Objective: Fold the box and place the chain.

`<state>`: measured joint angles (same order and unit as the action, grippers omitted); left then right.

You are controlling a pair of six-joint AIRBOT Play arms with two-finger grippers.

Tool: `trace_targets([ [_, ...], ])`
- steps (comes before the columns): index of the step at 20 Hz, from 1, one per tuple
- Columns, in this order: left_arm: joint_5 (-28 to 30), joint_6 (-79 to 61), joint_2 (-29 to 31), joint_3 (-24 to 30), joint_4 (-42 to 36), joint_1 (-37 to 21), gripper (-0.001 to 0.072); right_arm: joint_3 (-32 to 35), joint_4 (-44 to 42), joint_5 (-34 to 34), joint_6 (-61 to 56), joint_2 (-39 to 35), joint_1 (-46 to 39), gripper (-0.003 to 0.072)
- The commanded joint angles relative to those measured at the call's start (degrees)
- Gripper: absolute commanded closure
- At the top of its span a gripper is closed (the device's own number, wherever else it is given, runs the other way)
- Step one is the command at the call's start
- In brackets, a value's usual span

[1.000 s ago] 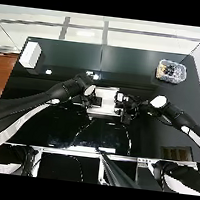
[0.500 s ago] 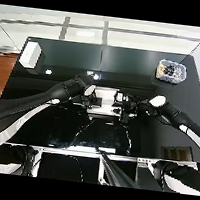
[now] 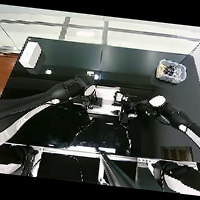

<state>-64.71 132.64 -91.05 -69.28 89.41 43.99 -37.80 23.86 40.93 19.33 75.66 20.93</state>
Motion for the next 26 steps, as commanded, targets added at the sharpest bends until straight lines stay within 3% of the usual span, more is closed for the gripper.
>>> trace_targets([
  [1, 0.1, 0.0, 0.0, -0.1, 0.0, 0.0, 0.0685, 0.0, 0.2, -0.2, -1.9, 0.0, 0.0, 0.0362],
  [2, 0.1, 0.0, 0.0, -0.1, -0.1, 0.0, 0.0685, 0.0, 0.2, -0.3, -2.6, 0.0, 0.0, 0.0223],
  [4, 0.1, 0.0, 0.0, -0.1, -0.1, 0.0, 0.0685, 0.0, 0.4, -0.5, -3.7, 0.0, -0.1, 0.0489],
  [5, 0.1, 0.0, 0.0, -0.1, -0.1, 0.0, 0.0685, 0.0, 0.5, -0.4, -5.0, 0.0, -0.3, 0.0512],
  [6, 0.1, 0.0, 0.0, -0.1, -0.1, 0.0, 0.0685, 0.0, 0.6, -0.3, -8.4, -0.3, -0.7, 0.0682],
  [9, 0.1, 0.0, 0.0, -0.1, -0.1, 0.0, 0.0685, -0.7, 5.8, 4.0, -33.5, -5.3, -5.1, 0.067],
  [12, 0.0, 0.0, 0.0, -0.1, -0.1, 0.0, 0.0685, -4.0, 22.0, 16.4, -66.5, -13.1, -15.6, 0.067],
  [14, 0.2, 0.0, 0.0, -0.1, -0.1, 0.0, 0.0685, -3.7, 30.6, 20.6, -82.4, -15.7, -26.0, 0.0669],
  [15, 0.2, 0.0, 0.0, -0.1, -0.1, 0.0, 0.0685, -2.3, 31.6, 20.0, -86.8, -15.5, -30.8, 0.0669],
  [17, 0.1, 0.0, 0.0, -0.1, -0.1, 0.0, 0.0685, 2.3, 25.8, 16.6, -94.8, -14.1, -38.8, 0.067],
  [20, 0.1, 0.0, 0.0, -0.1, -0.2, 0.0, 0.0685, 5.6, 13.7, 19.4, -87.9, -8.1, -39.4, 0.067],
  [26, 0.1, 0.0, 0.0, -0.1, -0.2, -0.1, 0.0685, 5.5, 0.2, 17.8, -75.0, 4.1, -27.2, 0.0669],
])
